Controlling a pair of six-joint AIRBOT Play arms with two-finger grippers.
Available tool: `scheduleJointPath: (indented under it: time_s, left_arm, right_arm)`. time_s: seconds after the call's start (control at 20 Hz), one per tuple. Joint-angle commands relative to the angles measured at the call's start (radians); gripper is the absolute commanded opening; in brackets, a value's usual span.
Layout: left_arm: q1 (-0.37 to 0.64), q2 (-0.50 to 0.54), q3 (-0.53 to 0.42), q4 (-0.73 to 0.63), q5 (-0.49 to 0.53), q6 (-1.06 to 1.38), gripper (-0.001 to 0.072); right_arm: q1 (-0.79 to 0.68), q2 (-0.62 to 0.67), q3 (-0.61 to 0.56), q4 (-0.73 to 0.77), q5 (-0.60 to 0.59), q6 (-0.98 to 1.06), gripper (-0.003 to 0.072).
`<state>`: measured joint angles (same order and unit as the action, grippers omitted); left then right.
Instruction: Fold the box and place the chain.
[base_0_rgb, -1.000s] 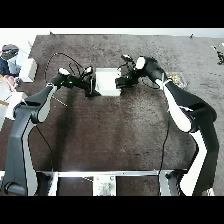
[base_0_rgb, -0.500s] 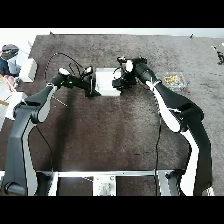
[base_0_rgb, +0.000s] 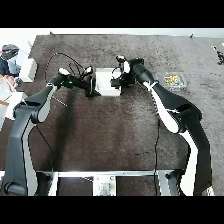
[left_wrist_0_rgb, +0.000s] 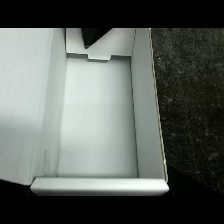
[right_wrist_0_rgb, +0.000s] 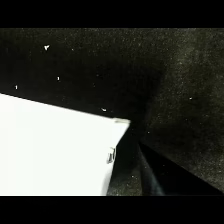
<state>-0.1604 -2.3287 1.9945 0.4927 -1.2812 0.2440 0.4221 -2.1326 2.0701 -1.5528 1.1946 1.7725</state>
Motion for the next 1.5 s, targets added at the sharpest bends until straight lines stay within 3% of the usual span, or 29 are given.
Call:
scheduleJointPath:
  time_s: [0.0, 0.25, 0.3, 0.35, 0.4, 0.95, 1.1, 1.15, 1.4, 1.45]
  left_arm:
    - [0.001, -0.001, 0.000, 0.000, 0.000, 0.000, 0.0481]
    - [0.001, -0.001, 0.000, 0.000, 0.000, 0.000, 0.0481]
    - [0.001, -0.001, 0.000, 0.000, -0.001, 0.000, 0.0481]
    - [0.001, -0.001, 0.000, 0.000, -0.001, 0.000, 0.0481]
    - [0.001, -0.001, 0.000, 0.000, -0.001, 0.000, 0.0481]
    - [0.001, -0.001, 0.000, -0.003, -0.001, 0.000, 0.0481]
    - [0.001, -0.001, 0.000, -0.003, -0.001, 0.000, 0.0481]
    - [0.001, -0.001, 0.000, -0.003, -0.001, 0.000, 0.0481]
    - [0.001, -0.001, 0.000, -0.003, -0.001, 0.000, 0.0481]
    - [0.001, -0.001, 0.000, -0.003, -0.001, 0.000, 0.0481]
  right_arm:
    - [0.005, -0.002, 0.001, -0.003, -0.008, 0.005, 0.0432]
    - [0.006, -0.009, 0.000, -0.004, 0.006, 0.019, 0.0430]
    - [0.006, -0.009, 0.000, -0.004, 0.006, 0.020, 0.0394]
    - [0.006, -0.009, 0.000, -0.003, 0.005, 0.020, 0.0157]
    - [0.006, -0.009, 0.000, 0.002, 0.005, 0.020, 0.0130]
    - [0.011, -0.019, 0.000, 0.015, 0.006, 0.039, 0.0129]
    - [0.014, -0.024, -0.001, 0.009, 0.006, 0.039, 0.0096]
    - [0.018, -0.023, -0.001, 0.002, 0.004, 0.038, 0.0013]
    - [0.022, -0.023, -0.001, -0.007, 0.002, 0.058, 0.0013]
    - [0.021, -0.021, -0.001, -0.007, 0.002, 0.062, 0.0064]
